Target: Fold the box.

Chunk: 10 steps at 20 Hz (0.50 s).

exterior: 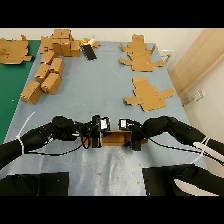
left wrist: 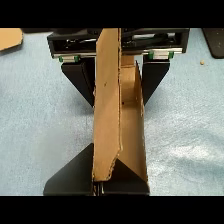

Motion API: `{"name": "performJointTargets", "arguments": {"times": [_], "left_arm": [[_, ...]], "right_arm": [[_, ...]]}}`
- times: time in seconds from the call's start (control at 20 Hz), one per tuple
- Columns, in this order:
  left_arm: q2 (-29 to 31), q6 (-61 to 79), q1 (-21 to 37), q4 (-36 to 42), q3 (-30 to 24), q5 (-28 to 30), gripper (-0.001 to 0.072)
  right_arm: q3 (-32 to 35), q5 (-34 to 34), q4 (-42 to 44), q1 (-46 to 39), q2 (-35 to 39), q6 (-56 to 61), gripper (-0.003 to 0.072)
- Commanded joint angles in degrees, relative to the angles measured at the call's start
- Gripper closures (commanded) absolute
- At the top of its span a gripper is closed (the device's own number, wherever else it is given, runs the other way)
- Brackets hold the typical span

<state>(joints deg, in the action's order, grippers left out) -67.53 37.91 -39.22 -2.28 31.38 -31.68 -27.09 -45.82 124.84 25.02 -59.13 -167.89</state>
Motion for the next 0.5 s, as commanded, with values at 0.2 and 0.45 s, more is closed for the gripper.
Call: {"name": "performJointTargets", "arguments": {"times": [0.2,0.45], "left_arm": [[0.02,0.0,0.0,-0.02,0.0,0.04,0.0698],[0.02,0.0,0.0,-0.02,-0.02,0.04,0.0698]], "right_arm": [[-0.04,-0.15,-0.55,0.02,0.28,0.04,0.0054],[-0.04,-0.15,-0.5,0.35,0.17,0.04,0.0054]]}}
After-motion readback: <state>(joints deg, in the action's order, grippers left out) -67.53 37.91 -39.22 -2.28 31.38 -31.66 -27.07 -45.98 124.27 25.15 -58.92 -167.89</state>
